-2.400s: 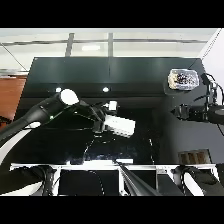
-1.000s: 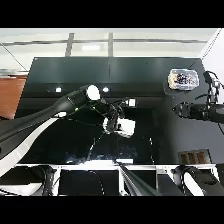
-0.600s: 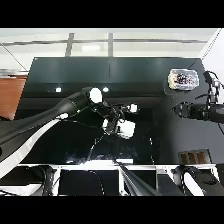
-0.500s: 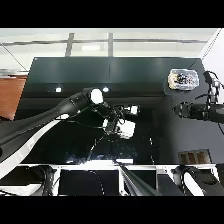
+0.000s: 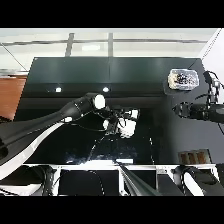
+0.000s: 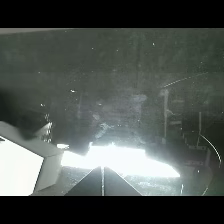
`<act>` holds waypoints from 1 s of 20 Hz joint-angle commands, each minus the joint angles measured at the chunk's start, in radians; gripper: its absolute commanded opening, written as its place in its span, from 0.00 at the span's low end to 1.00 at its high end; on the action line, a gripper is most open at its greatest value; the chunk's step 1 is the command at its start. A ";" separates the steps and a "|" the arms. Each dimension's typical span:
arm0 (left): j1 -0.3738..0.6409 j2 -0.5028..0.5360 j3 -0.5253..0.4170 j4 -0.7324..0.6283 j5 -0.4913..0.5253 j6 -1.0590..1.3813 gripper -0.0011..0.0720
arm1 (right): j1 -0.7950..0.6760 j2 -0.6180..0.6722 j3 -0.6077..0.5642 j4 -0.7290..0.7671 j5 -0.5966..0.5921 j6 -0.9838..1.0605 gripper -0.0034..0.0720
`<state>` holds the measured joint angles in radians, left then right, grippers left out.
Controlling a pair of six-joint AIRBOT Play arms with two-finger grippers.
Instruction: Fold the box and place the chain.
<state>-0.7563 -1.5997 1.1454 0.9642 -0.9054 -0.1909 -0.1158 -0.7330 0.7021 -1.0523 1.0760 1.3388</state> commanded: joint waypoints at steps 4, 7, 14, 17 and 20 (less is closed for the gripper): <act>0.026 0.042 -0.004 0.050 0.031 -0.116 0.36 | -0.001 0.001 0.001 0.001 0.000 0.000 0.07; 0.140 0.101 -0.004 0.088 0.028 -0.253 0.36 | -0.001 0.001 0.001 0.000 0.000 0.000 0.07; 0.711 0.135 0.092 0.272 0.063 -0.708 0.36 | -0.001 0.001 0.001 0.004 0.000 0.001 0.07; 0.954 0.063 0.210 0.275 0.032 -0.811 0.36 | -0.001 0.001 0.001 0.004 0.013 0.031 0.07; 1.096 -0.059 0.340 0.273 0.011 -0.877 0.36 | -0.001 0.001 0.001 0.001 -0.004 0.031 0.07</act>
<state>0.1825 -1.5730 1.3804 1.2297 -0.8757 -0.9546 -0.1158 -0.7330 0.7021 -1.0500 1.0805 1.3609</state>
